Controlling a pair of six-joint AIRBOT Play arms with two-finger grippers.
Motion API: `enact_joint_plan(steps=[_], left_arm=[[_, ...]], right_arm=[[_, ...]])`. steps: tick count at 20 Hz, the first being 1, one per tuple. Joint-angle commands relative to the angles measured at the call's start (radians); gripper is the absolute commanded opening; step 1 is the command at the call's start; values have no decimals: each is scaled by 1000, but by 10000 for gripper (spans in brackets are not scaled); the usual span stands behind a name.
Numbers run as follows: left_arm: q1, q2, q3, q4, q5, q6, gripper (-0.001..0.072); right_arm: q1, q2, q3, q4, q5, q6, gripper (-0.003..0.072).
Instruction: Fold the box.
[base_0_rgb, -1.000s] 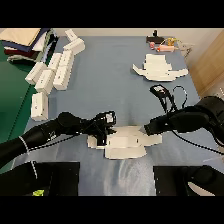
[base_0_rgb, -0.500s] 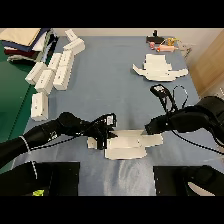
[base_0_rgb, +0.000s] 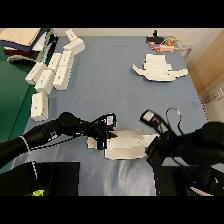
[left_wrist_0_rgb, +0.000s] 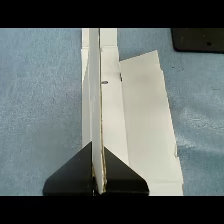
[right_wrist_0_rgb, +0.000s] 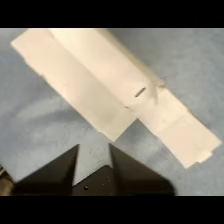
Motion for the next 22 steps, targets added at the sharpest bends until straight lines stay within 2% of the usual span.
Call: enact_joint_plan(steps=[1, 3, 6, 8, 12, 17, 22], left_arm=[[0, -1, 0, 0, 0, 1, 13], [0, -1, 0, 0, -1, 1, 13], [0, -1, 0, 0, 0, 1, 13], [0, -1, 0, 0, -1, 1, 13], [0, -1, 0, 0, -1, 1, 13], [0, -1, 0, 0, -1, 1, 13], [0, -1, 0, 0, -1, 1, 13]], right_arm=[[201, 19, -111, -49, 93, -126, 553], [257, -44, -139, -158, 221, -158, 661], [279, -174, -138, -284, 360, -158, 665], [279, -257, -138, -329, 392, -156, 664], [279, -346, -137, -350, 396, -93, 649], [279, -333, -116, -487, 367, 250, 645], [280, -301, -25, -468, 267, 346, 645]])
